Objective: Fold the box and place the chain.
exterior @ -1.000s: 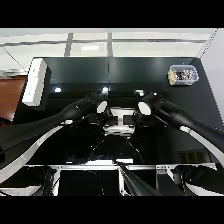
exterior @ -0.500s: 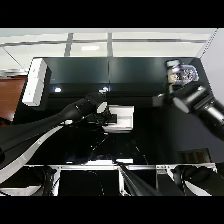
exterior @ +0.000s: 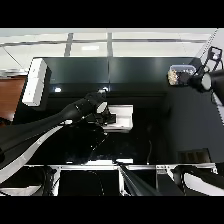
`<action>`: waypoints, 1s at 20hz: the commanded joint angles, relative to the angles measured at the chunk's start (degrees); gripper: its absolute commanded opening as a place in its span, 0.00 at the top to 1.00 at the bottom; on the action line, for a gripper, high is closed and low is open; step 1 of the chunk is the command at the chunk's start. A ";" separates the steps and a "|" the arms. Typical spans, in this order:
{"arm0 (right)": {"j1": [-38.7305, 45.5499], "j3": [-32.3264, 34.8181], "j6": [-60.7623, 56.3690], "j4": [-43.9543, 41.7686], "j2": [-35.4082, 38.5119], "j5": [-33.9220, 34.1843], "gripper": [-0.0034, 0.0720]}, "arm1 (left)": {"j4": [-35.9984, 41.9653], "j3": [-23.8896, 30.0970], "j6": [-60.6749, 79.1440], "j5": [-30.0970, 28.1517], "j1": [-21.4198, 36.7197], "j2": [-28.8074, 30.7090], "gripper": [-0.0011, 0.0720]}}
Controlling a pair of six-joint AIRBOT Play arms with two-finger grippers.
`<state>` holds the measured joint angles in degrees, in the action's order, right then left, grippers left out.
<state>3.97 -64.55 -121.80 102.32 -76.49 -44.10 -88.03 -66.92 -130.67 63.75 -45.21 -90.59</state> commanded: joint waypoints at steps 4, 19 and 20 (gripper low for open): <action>7.04 -34.18 2.05 -6.49 -26.82 -17.64 0.02 | 0.00 0.02 0.15 0.63 0.04 -0.04 0.95; 8.28 -51.58 -7.39 -7.65 -45.75 -18.56 0.25 | 0.02 0.02 0.15 0.63 0.04 -0.04 0.95; 8.28 -51.58 -6.88 -7.67 -45.72 -18.71 0.27 | 0.02 0.02 0.15 0.63 0.04 -0.04 0.95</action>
<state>12.25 -115.77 -128.44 94.89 -121.16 -62.52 -88.05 -66.92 -130.50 64.47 -45.21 -90.59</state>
